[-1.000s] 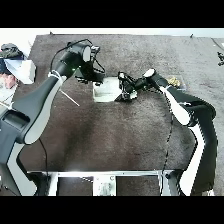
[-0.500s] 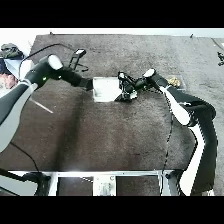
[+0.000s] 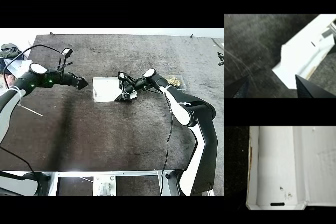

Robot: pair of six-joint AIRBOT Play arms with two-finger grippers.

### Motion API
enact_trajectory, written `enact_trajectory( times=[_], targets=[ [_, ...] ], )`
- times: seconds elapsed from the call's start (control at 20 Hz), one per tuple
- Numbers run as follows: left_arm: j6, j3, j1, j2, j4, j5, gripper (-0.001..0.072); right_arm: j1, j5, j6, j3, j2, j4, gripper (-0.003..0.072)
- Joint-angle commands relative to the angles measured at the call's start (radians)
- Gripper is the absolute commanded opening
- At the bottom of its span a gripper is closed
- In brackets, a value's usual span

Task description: Fold the box and place the chain.

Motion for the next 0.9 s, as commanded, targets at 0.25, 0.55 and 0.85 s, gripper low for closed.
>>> enact_trajectory(
  times=[0.25, 0.55, 0.85],
  targets=[
    [0.490, 0.253, 0.098, -0.304, -0.189, -0.453, 0.0616, -0.001, 0.000, 0.000, 0.001, 0.000, 0.000, 0.0384],
    [0.854, 0.251, 0.072, -0.355, -0.152, -0.464, 0.0720, 0.000, 0.000, 0.000, 0.001, 0.000, 0.000, 0.0385],
    [0.887, 0.251, 0.008, -0.406, -0.148, -0.412, 0.0720, 0.000, 0.000, 0.000, 0.001, 0.000, 0.000, 0.0384]
  ],
)
